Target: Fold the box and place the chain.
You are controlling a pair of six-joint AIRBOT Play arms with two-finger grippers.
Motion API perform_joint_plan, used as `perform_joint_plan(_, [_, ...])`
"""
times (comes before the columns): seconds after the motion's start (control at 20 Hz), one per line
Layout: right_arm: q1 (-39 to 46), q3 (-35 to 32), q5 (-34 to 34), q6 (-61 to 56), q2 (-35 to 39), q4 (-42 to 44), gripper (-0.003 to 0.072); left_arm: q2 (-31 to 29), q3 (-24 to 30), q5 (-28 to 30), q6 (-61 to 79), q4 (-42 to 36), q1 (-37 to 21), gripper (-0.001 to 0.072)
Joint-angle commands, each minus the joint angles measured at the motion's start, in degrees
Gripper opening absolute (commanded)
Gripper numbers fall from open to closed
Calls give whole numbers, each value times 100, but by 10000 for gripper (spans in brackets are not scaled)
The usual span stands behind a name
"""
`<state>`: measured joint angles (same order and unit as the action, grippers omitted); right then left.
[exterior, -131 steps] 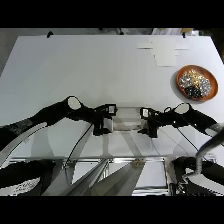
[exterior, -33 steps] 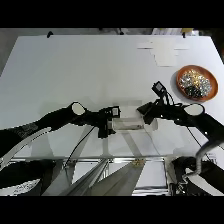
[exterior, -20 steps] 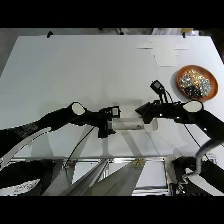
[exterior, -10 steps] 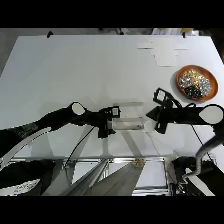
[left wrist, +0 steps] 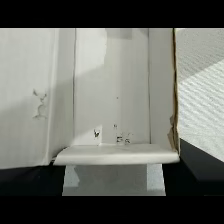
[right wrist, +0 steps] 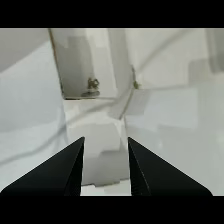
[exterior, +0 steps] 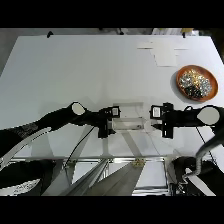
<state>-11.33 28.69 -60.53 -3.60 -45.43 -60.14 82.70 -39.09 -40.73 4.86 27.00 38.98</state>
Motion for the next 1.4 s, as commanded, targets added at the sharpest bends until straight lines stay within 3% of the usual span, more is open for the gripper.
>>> perform_joint_plan(0.0, [-4, -190, 170, 1241, -289, 269, 274, 0, 4, 0, 2, 0, 4, 254])
perform_joint_plan(0.4, [-4, -262, 1058, 1266, -763, 221, 239, 0, 4, -2, 2, 0, 4, 254])
perform_joint_plan(0.55, [-4, -264, 1082, 1272, -988, 328, 221, 0, 4, -2, 2, 0, 4, 254])
perform_joint_plan(0.7, [-20, -264, 986, 1792, -1239, 955, 216, 2, 4, -2, 2, 0, 4, 254])
perform_joint_plan(0.8, [-164, -264, 881, 1930, -1270, 1091, 155, 0, 4, -2, 2, 0, 4, 254])
perform_joint_plan(1.35, [-372, -264, 1056, 1917, -1550, 1657, 155, 0, 4, 0, 2, 0, 4, 254])
